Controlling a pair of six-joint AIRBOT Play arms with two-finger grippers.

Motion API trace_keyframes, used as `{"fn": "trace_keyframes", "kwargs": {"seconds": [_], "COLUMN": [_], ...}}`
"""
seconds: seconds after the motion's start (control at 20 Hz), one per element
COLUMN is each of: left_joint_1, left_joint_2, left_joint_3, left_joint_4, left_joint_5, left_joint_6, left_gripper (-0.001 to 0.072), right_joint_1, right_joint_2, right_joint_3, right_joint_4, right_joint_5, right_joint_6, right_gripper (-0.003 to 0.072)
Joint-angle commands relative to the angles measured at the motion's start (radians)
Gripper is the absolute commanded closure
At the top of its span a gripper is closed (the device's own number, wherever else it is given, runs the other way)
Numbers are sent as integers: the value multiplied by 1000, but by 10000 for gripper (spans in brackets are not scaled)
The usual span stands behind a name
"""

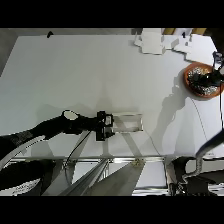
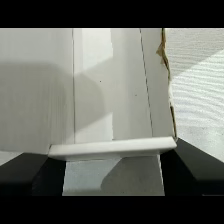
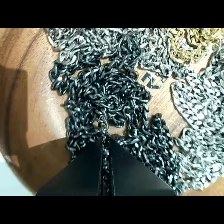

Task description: Fold the box and place the chain.

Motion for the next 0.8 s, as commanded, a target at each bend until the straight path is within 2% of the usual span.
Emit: {"fn": "trace_keyframes", "kwargs": {"seconds": [0.0,0.5,0.75], "left_joint_1": [0,1,1], "left_joint_2": [0,0,0], "left_joint_3": [0,0,0], "left_joint_4": [0,0,0], "left_joint_5": [0,0,0], "left_joint_6": [0,0,0], "left_gripper": [434,434,434], "right_joint_1": [0,0,0], "right_joint_2": [32,145,226], "right_joint_3": [0,0,0], "right_joint_4": [0,10,82], "right_joint_5": [42,127,154], "right_joint_6": [-31,-89,-149], "right_gripper": [668,668,668]}}
